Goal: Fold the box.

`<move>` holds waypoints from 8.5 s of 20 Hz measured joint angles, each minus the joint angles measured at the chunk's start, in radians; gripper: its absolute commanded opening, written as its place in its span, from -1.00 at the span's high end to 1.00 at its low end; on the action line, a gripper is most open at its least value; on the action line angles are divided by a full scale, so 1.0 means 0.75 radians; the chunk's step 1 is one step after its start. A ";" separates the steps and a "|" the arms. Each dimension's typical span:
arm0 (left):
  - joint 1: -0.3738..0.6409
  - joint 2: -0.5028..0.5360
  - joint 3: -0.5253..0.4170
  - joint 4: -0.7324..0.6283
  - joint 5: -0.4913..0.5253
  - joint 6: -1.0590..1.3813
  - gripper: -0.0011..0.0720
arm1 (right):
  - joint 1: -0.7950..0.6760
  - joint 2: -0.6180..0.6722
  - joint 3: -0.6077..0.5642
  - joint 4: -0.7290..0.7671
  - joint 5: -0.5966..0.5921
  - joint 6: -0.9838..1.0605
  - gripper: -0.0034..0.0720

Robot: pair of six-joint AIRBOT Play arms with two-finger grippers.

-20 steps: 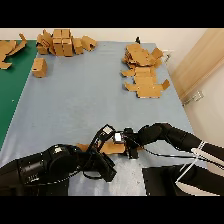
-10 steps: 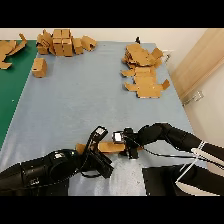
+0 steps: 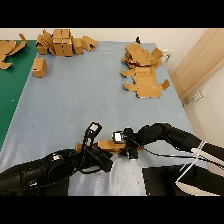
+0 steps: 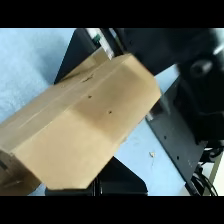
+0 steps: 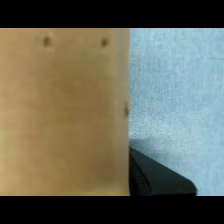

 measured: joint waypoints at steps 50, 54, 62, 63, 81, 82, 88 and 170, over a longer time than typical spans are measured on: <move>0.337 -0.053 -0.025 -0.097 0.151 0.005 0.95 | 0.000 0.018 0.000 -0.076 -0.010 0.065 -0.63; 0.371 -0.081 -0.013 -0.100 0.058 0.013 0.95 | 0.000 0.018 0.000 -0.076 -0.011 0.064 -0.63; 0.403 -0.239 0.124 -0.101 -0.132 0.108 0.95 | 0.000 0.018 0.000 -0.072 -0.011 0.064 -0.63; 0.413 -0.258 0.139 -0.101 -0.156 0.124 0.95 | -0.001 0.018 0.000 -0.072 -0.011 0.064 -0.63; 0.639 -0.309 0.238 -0.106 -0.399 0.363 0.95 | -0.001 0.018 0.000 -0.071 -0.010 0.063 -0.63; 0.675 -0.309 0.257 -0.114 -0.440 0.415 0.95 | -0.001 0.018 0.000 -0.071 -0.010 0.063 -0.63; 1.148 -0.309 0.353 -0.338 -0.943 0.891 0.95 | 0.000 0.018 0.000 -0.072 -0.010 0.063 -0.63; 0.684 -0.183 0.166 -0.124 -0.841 1.676 0.05 | -0.003 0.018 -0.001 -0.075 -0.009 0.063 -0.63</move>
